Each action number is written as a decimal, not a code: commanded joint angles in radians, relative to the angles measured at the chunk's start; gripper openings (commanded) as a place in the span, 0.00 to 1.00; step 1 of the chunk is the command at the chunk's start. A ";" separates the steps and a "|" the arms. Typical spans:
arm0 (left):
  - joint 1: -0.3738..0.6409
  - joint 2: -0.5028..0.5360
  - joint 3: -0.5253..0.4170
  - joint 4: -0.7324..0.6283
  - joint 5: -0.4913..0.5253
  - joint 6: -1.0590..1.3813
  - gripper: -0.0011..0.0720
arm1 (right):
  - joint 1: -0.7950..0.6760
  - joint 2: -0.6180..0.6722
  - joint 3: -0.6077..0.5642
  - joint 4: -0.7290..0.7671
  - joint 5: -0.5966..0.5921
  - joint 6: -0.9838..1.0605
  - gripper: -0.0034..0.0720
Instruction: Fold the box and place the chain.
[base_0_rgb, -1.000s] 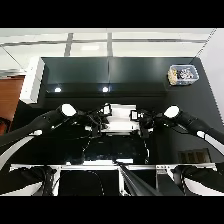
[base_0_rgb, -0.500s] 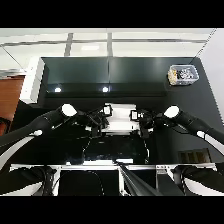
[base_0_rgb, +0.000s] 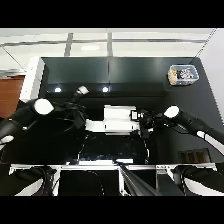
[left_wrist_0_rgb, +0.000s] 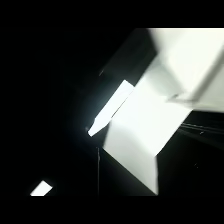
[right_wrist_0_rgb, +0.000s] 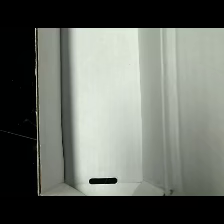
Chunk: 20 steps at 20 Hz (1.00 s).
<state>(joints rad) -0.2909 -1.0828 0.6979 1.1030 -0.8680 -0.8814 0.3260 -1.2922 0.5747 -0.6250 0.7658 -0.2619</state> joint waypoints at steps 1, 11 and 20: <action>0.206 0.016 -0.035 0.030 -0.091 -0.479 0.05 | 0.001 0.000 0.000 0.000 0.000 0.000 0.70; 0.206 -0.294 -0.120 -0.417 -0.119 -0.361 0.05 | 0.001 0.000 0.000 0.000 0.000 0.000 0.70; 0.061 -0.345 -0.014 -0.517 -0.179 -0.202 0.06 | 0.001 0.000 0.000 0.000 0.000 0.000 0.70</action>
<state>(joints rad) -0.2115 -1.4193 0.6548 0.6125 -0.9867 -1.1378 0.3260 -1.2922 0.5747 -0.6250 0.7654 -0.2615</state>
